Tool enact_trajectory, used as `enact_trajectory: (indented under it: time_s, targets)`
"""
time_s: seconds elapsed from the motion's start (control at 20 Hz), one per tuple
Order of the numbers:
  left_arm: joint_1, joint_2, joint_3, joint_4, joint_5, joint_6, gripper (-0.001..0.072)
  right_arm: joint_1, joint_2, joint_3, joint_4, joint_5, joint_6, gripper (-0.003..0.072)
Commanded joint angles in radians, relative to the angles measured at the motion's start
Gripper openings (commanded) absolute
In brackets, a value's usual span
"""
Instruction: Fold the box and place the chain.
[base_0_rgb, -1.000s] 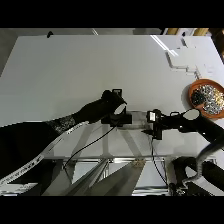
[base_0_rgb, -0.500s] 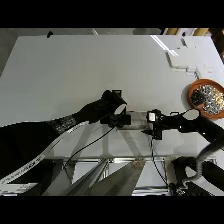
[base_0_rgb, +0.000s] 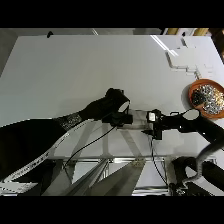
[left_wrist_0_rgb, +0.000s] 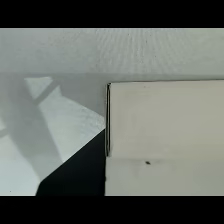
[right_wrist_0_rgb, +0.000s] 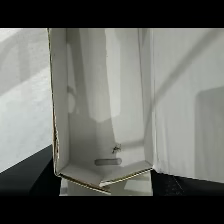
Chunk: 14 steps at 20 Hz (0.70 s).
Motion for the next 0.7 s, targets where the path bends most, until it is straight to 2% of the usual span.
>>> enact_trajectory:
  time_s: [0.0,0.05,0.2,0.35,0.65]
  targets:
    - [-0.001,-0.001,0.005,-0.004,0.003,-0.006,0.0185,-0.001,0.001,0.001,0.001,0.0,0.001,0.0337]
    - [0.0,0.005,0.005,-0.004,0.002,-0.005,0.0232,-0.001,0.001,0.001,0.001,0.0,0.001,0.0337]
    - [0.004,0.05,0.005,-0.003,0.002,0.039,0.0232,-0.001,0.001,0.001,0.001,0.0,0.001,0.0337]
    - [0.019,0.126,0.005,0.005,-0.003,0.204,0.0232,-0.001,0.001,0.001,0.001,0.0,0.001,0.0337]
    - [0.051,0.303,0.002,0.038,-0.123,0.56,0.0232,-0.001,0.001,0.001,0.001,0.0,0.001,0.0337]
